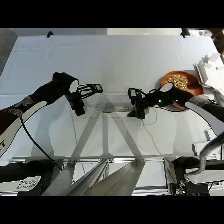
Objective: Fold the box and place the chain.
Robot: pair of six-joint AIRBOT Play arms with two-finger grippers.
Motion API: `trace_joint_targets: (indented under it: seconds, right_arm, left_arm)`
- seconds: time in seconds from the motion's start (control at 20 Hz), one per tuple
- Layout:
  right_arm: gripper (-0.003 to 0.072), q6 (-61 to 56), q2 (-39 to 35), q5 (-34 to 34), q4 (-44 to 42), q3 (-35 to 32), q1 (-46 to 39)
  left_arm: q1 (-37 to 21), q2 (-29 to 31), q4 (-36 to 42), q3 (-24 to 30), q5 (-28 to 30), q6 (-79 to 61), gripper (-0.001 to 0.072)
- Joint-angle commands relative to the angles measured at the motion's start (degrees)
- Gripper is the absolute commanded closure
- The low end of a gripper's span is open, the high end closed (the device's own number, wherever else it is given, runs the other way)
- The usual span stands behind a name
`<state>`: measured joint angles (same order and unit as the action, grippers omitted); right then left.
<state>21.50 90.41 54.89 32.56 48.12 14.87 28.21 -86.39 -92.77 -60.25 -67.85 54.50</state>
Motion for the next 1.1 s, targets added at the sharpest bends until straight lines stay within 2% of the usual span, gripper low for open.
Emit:
trace_joint_targets:
  seconds: [0.0,0.1,0.25,0.3,0.4,0.5,0.55,0.65,0.7,0.8,0.85,1.05]
  right_arm:
    - [0.0307,0.0,0.02,0.0,0.0,0.02,0.0]
    - [0.0307,0.0,0.02,0.0,0.0,0.02,0.0]
    - [0.0307,0.0,0.02,0.0,0.0,0.02,0.0]
    - [0.0307,0.0,0.02,0.0,-0.02,0.02,0.0]
    - [0.0307,0.0,0.02,-0.02,0.0,0.02,0.0]
    - [0.0307,0.0,0.02,0.0,0.0,0.02,0.0]
    - [0.0307,0.0,0.02,0.0,-0.02,0.02,0.0]
    - [0.0307,0.0,0.02,0.0,0.0,0.02,0.0]
    - [0.0307,0.0,0.02,0.0,0.0,0.02,0.0]
    - [0.0307,0.0,0.02,0.0,-0.02,0.02,0.0]
    - [0.0307,0.0,0.02,0.0,0.0,0.02,0.0]
    - [0.0307,0.0,0.02,0.0,0.0,0.02,0.0]
  left_arm:
    - [-0.07,1.16,1.29,0.02,-0.55,-0.94,0.0702]
    - [-0.33,3.48,1.27,0.02,0.35,-3.93,0.0702]
    - [-2.45,9.38,4.94,0.02,8.85,-5.16,0.0702]
    - [-3.5,11.47,10.01,0.02,12.0,-6.84,0.0702]
    - [-6.03,13.9,27.12,0.02,14.71,-15.58,0.0703]
    - [-9.11,13.57,46.36,0.02,11.52,-29.42,0.0702]
    - [-10.43,12.72,53.37,0.02,9.16,-35.39,0.0702]
    - [-12.07,10.38,57.55,0.02,6.78,-39.54,0.0694]
    - [-12.52,9.16,56.26,0.02,6.73,-39.56,0.0636]
    - [-12.59,6.01,50.8,0.02,6.75,-39.52,0.0208]
    - [-12.57,4.37,49.27,0.02,6.4,-39.54,0.0122]
    - [-12.39,-1.18,47.71,0.02,3.52,-45.72,0.0123]
